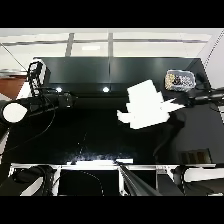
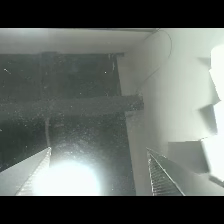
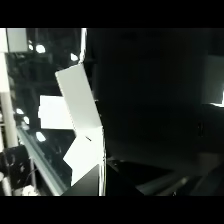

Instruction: Fold the box and place the chain.

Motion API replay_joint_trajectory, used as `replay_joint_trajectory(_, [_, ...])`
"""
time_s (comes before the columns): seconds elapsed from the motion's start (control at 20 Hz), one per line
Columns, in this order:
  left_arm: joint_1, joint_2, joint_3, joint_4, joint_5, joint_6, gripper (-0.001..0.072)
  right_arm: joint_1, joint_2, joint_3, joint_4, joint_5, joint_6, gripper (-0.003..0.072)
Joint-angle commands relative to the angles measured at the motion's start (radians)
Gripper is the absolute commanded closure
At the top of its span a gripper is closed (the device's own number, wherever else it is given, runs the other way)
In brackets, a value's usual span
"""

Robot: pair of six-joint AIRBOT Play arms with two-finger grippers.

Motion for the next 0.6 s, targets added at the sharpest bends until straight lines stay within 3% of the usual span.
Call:
replay_joint_trajectory(0.0, [-0.001, -0.001, 0.000, 0.000, 0.000, 0.000, 0.0005, 0.181, 0.167, -0.137, 0.052, -0.221, 0.030, 0.0646])
replay_joint_trajectory(0.2, [-0.001, -0.048, 0.000, -0.071, -0.010, 0.019, 0.0010, 0.380, 0.457, -0.371, 0.047, -0.555, 0.021, 0.0646])
replay_joint_trajectory(0.35, [0.050, -0.183, 0.035, -0.124, -0.057, 0.079, 0.0025, 0.480, 0.674, -0.531, 0.042, -0.743, 0.007, 0.0646])
replay_joint_trajectory(0.55, [0.143, -0.410, 0.079, -0.697, -0.198, 0.573, 0.0024, 0.490, 0.768, -0.626, 0.037, -0.694, 0.019, 0.0646])
